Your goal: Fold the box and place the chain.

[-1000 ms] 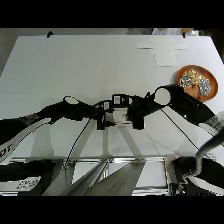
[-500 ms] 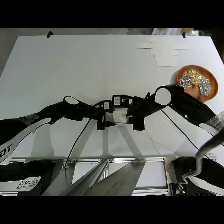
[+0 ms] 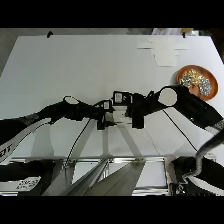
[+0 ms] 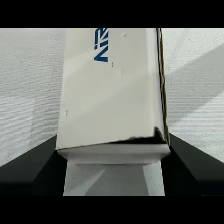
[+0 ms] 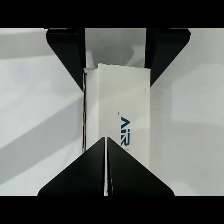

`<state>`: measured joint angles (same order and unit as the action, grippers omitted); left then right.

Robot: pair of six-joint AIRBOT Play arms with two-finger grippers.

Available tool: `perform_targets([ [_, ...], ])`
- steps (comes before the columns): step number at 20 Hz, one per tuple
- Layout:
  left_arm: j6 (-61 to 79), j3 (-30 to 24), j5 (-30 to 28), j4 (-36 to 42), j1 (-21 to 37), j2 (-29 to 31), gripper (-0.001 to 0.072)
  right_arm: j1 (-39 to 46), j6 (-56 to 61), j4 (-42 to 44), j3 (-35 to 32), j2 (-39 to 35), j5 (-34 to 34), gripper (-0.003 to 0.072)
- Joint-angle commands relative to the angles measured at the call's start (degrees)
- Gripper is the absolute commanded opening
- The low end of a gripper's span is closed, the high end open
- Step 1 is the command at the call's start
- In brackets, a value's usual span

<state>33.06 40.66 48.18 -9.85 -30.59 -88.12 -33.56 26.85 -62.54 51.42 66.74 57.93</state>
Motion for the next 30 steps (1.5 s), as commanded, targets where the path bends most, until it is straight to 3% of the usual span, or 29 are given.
perform_targets([
  [1, 0.1, 0.0, 0.0, 0.0, 0.0, 0.0, 0.0209, 0.0, 2.1, -0.4, 0.0, 1.2, -0.9, 0.0009],
  [30, 0.1, 0.0, 0.0, 0.0, 0.0, 0.0, 0.0209, 0.0, 3.3, 0.1, -7.6, 1.8, -2.9, 0.0009],
])
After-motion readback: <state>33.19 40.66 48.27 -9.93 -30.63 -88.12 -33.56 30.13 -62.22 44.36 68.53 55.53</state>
